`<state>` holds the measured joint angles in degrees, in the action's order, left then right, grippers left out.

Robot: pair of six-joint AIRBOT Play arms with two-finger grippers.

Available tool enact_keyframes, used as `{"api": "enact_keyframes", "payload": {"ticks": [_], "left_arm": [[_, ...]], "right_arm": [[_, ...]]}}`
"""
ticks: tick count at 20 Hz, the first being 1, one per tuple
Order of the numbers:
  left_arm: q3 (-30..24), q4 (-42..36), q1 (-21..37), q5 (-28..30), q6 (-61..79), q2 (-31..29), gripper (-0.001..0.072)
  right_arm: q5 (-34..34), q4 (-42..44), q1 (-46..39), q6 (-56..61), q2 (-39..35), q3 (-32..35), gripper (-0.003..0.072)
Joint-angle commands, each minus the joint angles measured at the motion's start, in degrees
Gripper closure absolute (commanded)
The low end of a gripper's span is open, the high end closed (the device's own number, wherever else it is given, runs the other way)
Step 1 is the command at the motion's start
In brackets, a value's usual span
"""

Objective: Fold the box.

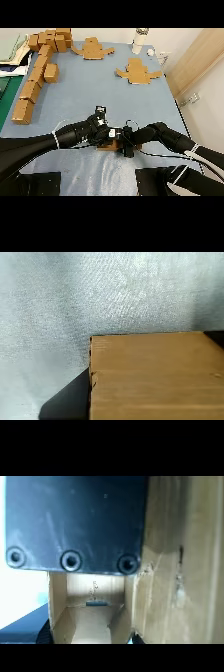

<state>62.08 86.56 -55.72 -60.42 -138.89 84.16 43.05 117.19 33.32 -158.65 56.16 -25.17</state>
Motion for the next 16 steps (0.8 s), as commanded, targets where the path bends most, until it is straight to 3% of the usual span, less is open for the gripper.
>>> {"api": "enact_keyframes", "payload": {"ticks": [1, 2, 7, 14, 15, 16], "left_arm": [[0.39, -0.94, -0.11, -2.27, -0.24, 0.02, 0.0317], [0.92, -0.94, 0.07, -3.74, -0.24, 0.02, 0.0228], [4.07, -0.79, 1.03, -6.12, -0.24, 0.02, 0.023], [4.2, -0.81, 2.19, -6.19, -0.26, 0.81, 0.0231], [4.2, -0.81, 2.19, -6.21, -0.35, 1.25, 0.0258], [4.2, -0.94, 2.14, -6.16, -0.46, 1.64, 0.0465]], "right_arm": [[-0.09, 0.02, 0.02, 0.04, -0.04, 0.02, 0.0186], [-0.09, 0.02, 0.02, 0.04, -0.04, 0.02, 0.0185], [-0.09, 0.02, 0.02, 0.04, -0.04, 0.02, 0.0186], [-0.09, 0.02, 0.02, 0.04, -0.04, 0.02, 0.0185], [-0.09, 0.02, 0.02, 0.04, -0.04, 0.02, 0.0185], [-0.09, 0.02, 0.02, 0.04, -0.04, 0.02, 0.0186]]}}
